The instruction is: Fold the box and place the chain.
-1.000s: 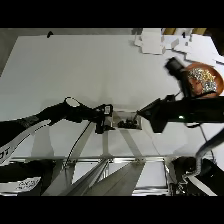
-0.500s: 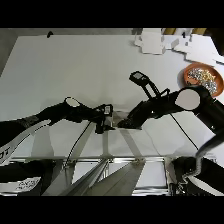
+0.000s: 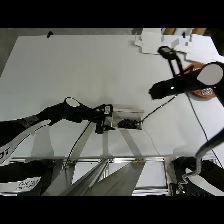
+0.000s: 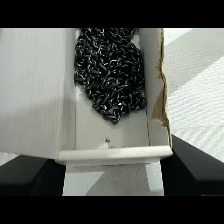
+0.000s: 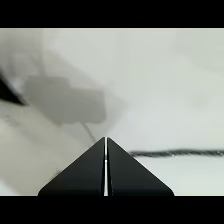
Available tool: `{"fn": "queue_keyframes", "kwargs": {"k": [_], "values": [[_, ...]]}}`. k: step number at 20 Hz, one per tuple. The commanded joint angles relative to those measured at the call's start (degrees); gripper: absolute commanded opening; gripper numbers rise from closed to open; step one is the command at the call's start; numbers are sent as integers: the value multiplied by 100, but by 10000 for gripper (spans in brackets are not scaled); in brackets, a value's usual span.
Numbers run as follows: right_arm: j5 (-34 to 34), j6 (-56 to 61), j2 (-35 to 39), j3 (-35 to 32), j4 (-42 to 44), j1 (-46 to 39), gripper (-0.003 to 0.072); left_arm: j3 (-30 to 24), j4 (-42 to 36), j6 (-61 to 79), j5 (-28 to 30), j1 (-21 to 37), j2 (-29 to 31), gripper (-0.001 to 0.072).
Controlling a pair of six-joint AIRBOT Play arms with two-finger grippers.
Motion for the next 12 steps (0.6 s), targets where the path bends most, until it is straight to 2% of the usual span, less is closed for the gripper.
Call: {"fn": "queue_keyframes", "kwargs": {"k": [1, 4, 6, 7, 12], "values": [[72, 476, -487, -63, -811, -673, 12, 2, 2, 0, 0, 2, 4, 37], [-83, 514, -953, -304, -887, -905, 30, 2, 2, 2, 0, 2, 4, 37], [-177, 518, -1222, -444, -916, -914, 249, 2, 2, 0, -2, 2, 4, 37], [-273, 518, -1320, -522, -918, -914, 298, 2, 2, 0, 0, 2, 4, 37], [-520, 518, -1694, -651, -874, -914, 298, 2, 2, 0, 0, 2, 4, 37]]}}
